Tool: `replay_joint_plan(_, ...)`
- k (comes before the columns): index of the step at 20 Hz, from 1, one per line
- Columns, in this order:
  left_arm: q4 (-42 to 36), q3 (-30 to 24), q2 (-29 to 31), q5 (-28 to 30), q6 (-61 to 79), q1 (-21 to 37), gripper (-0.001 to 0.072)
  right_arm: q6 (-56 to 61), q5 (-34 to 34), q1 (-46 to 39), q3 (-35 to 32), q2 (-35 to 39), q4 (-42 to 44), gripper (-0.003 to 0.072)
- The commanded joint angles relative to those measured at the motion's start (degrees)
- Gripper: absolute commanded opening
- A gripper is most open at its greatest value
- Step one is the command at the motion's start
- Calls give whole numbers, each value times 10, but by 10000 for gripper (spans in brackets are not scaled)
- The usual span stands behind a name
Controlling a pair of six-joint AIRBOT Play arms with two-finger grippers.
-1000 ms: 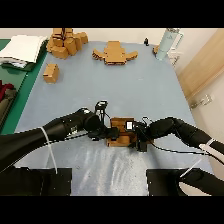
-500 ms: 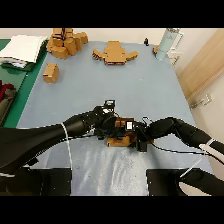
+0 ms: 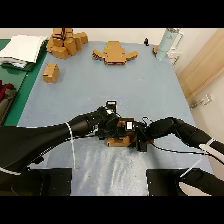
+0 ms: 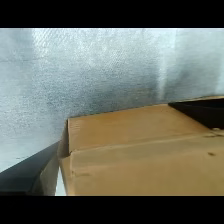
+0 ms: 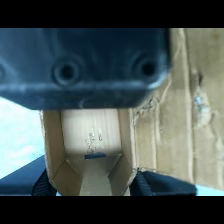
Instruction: Fold the box.
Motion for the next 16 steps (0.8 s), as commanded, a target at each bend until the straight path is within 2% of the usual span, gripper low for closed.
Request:
replay_joint_plan(1, -12, 1, -18, 1, 0, -11, 601, 0, 0, 0, 0, 0, 0, 568)
replay_joint_plan(3, -12, 1, -24, 1, 0, -16, 600, 0, 0, 0, 0, 0, 0, 568)
replay_joint_plan(4, -12, 1, -23, 1, 0, -17, 487, 0, 0, 0, 0, 0, 0, 569)
replay_joint_plan(5, -12, 1, -23, 1, 5, -17, 195, 0, 0, 0, 0, 0, 0, 568)
replay_joint_plan(6, -12, 1, -23, 2, 9, -17, 98, 0, 0, 0, 0, 0, 0, 568)
replay_joint_plan(13, -12, 1, -23, 1, 12, -18, 108, 0, 0, 0, 0, 0, 0, 569)
replay_joint_plan(15, -12, 1, -23, -2, 12, -18, 453, 0, 0, 0, 0, 0, 0, 568)
replay_joint_plan(16, -12, 1, -23, -5, 12, -17, 508, 0, 0, 0, 0, 0, 0, 568)
